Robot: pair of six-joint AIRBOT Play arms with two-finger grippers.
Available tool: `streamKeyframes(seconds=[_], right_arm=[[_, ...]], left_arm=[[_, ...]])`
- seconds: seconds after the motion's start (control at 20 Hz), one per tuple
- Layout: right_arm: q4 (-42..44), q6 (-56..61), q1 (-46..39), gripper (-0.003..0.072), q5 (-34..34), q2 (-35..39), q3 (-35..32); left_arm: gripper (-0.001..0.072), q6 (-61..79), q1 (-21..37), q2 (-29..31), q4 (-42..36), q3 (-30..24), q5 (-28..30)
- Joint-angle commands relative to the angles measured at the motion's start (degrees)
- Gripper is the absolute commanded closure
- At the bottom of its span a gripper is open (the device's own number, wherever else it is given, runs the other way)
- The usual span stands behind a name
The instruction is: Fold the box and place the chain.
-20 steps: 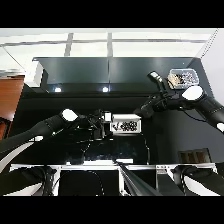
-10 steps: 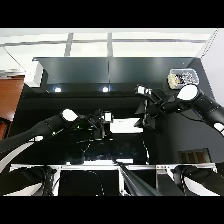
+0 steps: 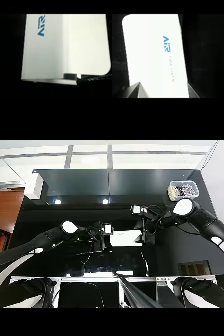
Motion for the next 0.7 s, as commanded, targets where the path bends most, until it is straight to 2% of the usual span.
streamKeyframes(seconds=[0.0, 0.15, 0.5, 0.55, 0.6, 0.65], right_arm=[[-1.5, 0.3, 0.8, 0.0189, -2.1, 0.0, 0.0], [-1.9, 2.4, 0.8, 0.0446, -1.0, 0.0, 0.0], [0.5, 2.3, 0.9, 0.0444, -0.6, 0.6, 0.1], [1.2, 2.3, 0.9, 0.0394, -0.7, 0.8, 0.3], [2.3, 2.4, 0.9, 0.0141, -1.4, 0.8, 0.5], [3.4, 2.4, 0.9, -0.0034, -2.2, 0.8, 0.5]], left_arm=[[0.038, 0.0, 0.0, 0.0, 0.0, 0.0, 0.0], [0.038, 0.0, 0.0, 0.0, 0.0, 0.0, 0.0], [0.038, 0.0, 0.0, 0.0, 0.0, 0.0, 0.0], [0.0381, 0.0, 0.0, 0.0, 0.0, 0.0, 0.0], [0.038, 0.0, 0.0, 0.0, 0.0, 0.0, 0.0], [0.038, 0.0, 0.0, 0.0, 0.0, 0.0, 0.0]])
